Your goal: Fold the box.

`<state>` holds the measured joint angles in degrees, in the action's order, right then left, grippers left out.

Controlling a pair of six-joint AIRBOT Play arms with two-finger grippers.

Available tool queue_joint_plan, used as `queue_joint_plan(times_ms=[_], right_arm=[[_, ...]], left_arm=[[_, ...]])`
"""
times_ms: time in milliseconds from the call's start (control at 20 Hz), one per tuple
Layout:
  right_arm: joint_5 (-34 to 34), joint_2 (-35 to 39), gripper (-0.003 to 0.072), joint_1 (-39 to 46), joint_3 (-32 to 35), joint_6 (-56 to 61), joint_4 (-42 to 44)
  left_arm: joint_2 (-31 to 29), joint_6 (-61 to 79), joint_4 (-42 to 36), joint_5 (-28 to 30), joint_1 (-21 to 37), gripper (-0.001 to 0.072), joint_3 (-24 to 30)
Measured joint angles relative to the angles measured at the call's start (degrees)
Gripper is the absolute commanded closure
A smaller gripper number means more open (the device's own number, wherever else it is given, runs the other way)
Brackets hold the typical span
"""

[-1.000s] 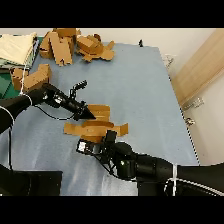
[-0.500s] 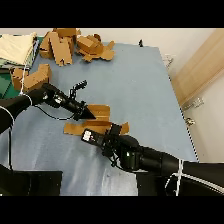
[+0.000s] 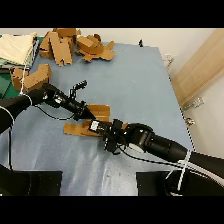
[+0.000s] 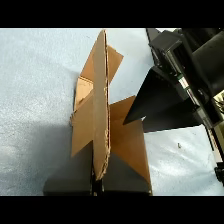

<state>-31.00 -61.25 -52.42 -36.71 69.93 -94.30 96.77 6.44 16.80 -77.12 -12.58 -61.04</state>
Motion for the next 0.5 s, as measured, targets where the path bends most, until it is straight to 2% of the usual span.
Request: queue_joint_plan(times_ms=[150,450,500], right_arm=[[-0.52,1.01,0.044,4.0,0.0,-7.45,7.02],[-1.6,1.51,0.0439,6.27,0.0,-11.96,13.88],[-1.9,1.51,0.0322,6.43,0.0,-12.17,14.27]], left_arm=[[0.0,0.0,-0.02,0.02,0.0,0.0698,0.0],[0.0,0.0,-0.02,0.0,-0.02,0.0698,0.0],[0.0,0.0,-0.02,0.02,0.0,0.0698,0.0]])
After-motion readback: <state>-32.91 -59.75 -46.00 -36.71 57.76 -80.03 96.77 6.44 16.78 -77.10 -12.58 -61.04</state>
